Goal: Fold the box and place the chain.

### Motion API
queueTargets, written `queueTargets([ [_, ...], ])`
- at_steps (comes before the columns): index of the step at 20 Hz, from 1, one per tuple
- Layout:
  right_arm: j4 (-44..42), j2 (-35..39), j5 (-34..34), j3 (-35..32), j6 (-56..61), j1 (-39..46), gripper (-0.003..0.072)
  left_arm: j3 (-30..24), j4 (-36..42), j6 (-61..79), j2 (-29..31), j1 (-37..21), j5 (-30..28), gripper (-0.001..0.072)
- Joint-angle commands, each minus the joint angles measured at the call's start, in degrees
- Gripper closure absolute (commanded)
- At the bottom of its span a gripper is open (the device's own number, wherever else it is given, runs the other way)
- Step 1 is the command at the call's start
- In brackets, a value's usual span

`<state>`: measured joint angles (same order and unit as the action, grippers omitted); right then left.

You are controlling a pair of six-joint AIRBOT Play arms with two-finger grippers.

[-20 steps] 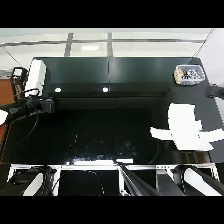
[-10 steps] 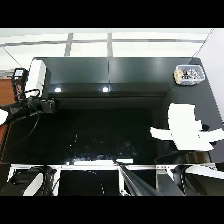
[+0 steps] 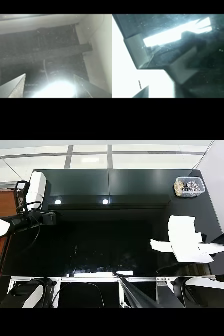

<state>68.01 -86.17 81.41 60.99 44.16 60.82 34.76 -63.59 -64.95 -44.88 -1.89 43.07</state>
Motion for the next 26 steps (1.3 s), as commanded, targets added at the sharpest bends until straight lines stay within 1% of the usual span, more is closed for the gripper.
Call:
queueTargets([
  [1,0.1,0.7,0.9,-0.3,-1.2,-1.4,0.0565,0.0,0.0,0.0,-1.0,0.0,0.0,0.0002],
  [2,0.0,1.2,1.2,-0.3,-1.1,-2.2,0.0566,0.0,0.0,0.0,-1.0,0.0,0.0,0.0002],
  [3,-0.1,1.9,1.5,-0.3,-1.1,-3.2,0.064,0.0,0.0,0.0,-1.0,0.0,0.0,0.0002],
  [4,-0.6,2.6,1.8,-0.3,-1.1,-4.3,0.0663,0.0,0.1,0.0,-1.0,0.0,0.0,0.0003],
  [6,-4.3,4.4,1.9,-0.4,-0.9,-7.4,0.0663,0.0,0.2,0.0,-1.0,0.0,-0.2,0.0022],
  [8,-11.0,7.4,0.4,-0.9,-0.9,-11.3,0.0663,0.0,0.2,0.0,-1.0,0.0,-0.9,0.0022],
  [10,-18.0,11.2,-2.4,-2.6,-0.9,-15.8,0.0664,0.0,1.4,0.0,-1.0,0.0,-1.0,0.0022],
  [12,-24.3,15.1,-5.5,-6.1,-1.0,-20.7,0.0665,0.0,3.8,0.0,-1.0,0.0,-0.9,0.0021],
  [14,-31.7,20.0,-10.6,-12.6,-3.4,-26.3,0.0666,0.0,7.2,0.0,-1.0,0.0,0.3,0.0021],
  [17,-40.1,29.2,-22.0,-26.3,-7.0,-37.5,0.0666,0.1,12.3,2.4,-2.2,1.0,3.3,0.0021],
  [19,-44.1,34.3,-28.2,-34.0,-7.8,-46.2,0.0666,0.1,17.0,6.4,-3.7,3.6,5.7,0.0021],
  [20,-44.6,36.0,-30.7,-36.5,-7.7,-50.9,0.0666,0.1,18.8,6.6,-4.8,5.5,5.5,0.0021],
  [23,-44.7,37.5,-38.1,-40.0,-6.4,-62.6,0.0666,0.3,23.1,6.7,-10.0,11.0,4.6,0.0021],
  [24,-44.3,37.5,-41.0,-40.3,-5.3,-65.7,0.0666,0.7,26.7,6.8,-12.6,12.3,4.5,0.002],
  [25,-44.0,37.5,-43.1,-40.3,-4.9,-68.1,0.0666,1.4,32.0,8.7,-15.2,12.7,5.1,0.0018],
  [26,-44.1,37.5,-45.2,-40.3,-4.8,-69.8,0.0665,2.6,36.8,13.8,-18.1,12.8,7.3,0.0017],
])
